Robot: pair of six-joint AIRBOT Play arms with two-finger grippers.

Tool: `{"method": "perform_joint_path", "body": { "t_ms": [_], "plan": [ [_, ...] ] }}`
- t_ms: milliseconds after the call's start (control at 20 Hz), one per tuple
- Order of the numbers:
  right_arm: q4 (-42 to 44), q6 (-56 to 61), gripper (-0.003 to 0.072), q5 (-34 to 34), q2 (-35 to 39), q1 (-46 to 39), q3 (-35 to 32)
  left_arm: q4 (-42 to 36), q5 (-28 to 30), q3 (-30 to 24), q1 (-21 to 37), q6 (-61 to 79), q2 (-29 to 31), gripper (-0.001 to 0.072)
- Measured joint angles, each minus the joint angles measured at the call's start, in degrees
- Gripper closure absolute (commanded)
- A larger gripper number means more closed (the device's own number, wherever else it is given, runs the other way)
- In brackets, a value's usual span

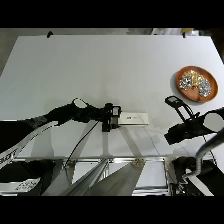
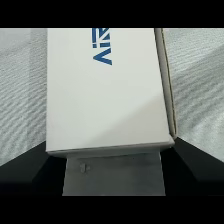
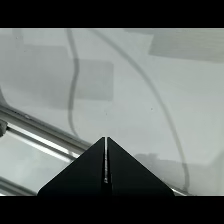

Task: Fold the box and place the chain.

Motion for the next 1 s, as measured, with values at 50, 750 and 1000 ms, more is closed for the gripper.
{"method": "perform_joint_path", "body": {
  "t_ms": [50, 750, 1000],
  "plan": [
    [0.04, 0.15, 0.0669, 0.2, 0.02, -0.04, -0.07, 0.0, -0.02, 0.0, 0.0, 0.0, 0.0, 0.0606],
    [0.13, 0.35, 0.0669, 0.72, 0.02, -0.07, -0.15, 0.0, -0.31, 0.0, 0.0, -0.09, 0.0, 0.0607],
    [0.15, 0.35, 0.0669, 0.81, 0.02, -0.07, -0.15, 0.24, -1.97, -0.02, 0.42, -2.67, 2.23, 0.0627]
  ]
}}
